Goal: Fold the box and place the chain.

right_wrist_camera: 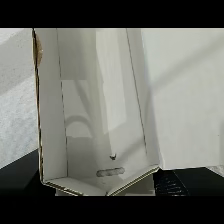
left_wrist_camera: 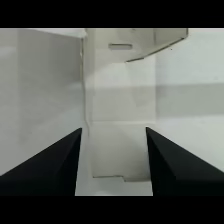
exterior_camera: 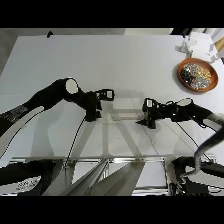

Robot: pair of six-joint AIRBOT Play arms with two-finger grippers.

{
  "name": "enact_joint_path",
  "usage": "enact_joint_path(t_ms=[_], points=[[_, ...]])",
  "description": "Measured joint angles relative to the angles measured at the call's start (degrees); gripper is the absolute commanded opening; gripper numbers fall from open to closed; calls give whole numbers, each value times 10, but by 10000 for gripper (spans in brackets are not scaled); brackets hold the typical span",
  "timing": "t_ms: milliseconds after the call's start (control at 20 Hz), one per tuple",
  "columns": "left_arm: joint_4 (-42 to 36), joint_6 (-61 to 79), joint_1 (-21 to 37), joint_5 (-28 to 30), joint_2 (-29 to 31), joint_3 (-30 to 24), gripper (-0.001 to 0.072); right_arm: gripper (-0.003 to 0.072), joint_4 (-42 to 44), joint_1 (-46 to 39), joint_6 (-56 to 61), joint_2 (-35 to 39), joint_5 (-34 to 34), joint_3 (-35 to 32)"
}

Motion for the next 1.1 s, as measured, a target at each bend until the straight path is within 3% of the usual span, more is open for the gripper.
enact_joint_path(t_ms=[450,550,650,800,1100], points=[[-1,95,-39,66,-13,-3,449,416,0,0,0,0,0,0],[-2,101,-46,68,-17,-3,373,416,0,0,0,0,0,0],[-4,105,-52,67,-19,-3,372,416,0,0,0,0,0,0],[-11,108,-59,66,-21,-3,254,416,0,0,0,0,0,0],[-36,110,-72,65,-22,-3,250,416,0,0,0,0,0,0]])
